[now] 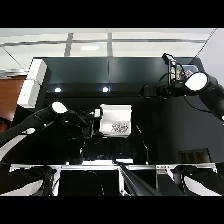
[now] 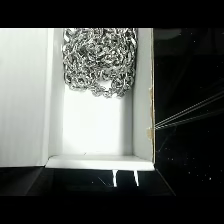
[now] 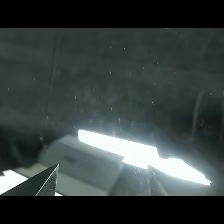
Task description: Fold the box and place the chain.
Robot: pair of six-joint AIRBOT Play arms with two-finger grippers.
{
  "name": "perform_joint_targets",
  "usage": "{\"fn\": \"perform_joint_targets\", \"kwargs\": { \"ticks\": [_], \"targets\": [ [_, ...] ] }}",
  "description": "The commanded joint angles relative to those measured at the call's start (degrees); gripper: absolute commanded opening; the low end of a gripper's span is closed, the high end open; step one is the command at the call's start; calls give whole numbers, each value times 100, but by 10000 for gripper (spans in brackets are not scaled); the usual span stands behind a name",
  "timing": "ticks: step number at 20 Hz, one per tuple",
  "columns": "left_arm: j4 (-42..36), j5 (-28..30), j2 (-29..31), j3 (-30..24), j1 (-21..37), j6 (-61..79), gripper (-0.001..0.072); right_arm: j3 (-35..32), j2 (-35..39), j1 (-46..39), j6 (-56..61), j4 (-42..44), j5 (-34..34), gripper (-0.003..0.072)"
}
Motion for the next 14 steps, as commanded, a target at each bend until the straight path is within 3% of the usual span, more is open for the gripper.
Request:
{"fn": "perform_joint_targets", "kwargs": {
  "ticks": [1, 5, 9, 14],
  "targets": [
    [2, 11, -4, 2, -7, -2, 369, -2, -404, 81, -20, 575, -304, 607],
    [2, 11, -4, 2, -7, -2, 369, 0, -776, 608, -861, 684, 31, 597],
    [2, 11, -2, 2, -7, -2, 369, 389, -640, 787, -2765, 680, 1189, 597],
    [2, 9, -4, 2, -7, 0, 369, 461, -638, 988, -3871, 638, 2081, 599]
  ]
}}
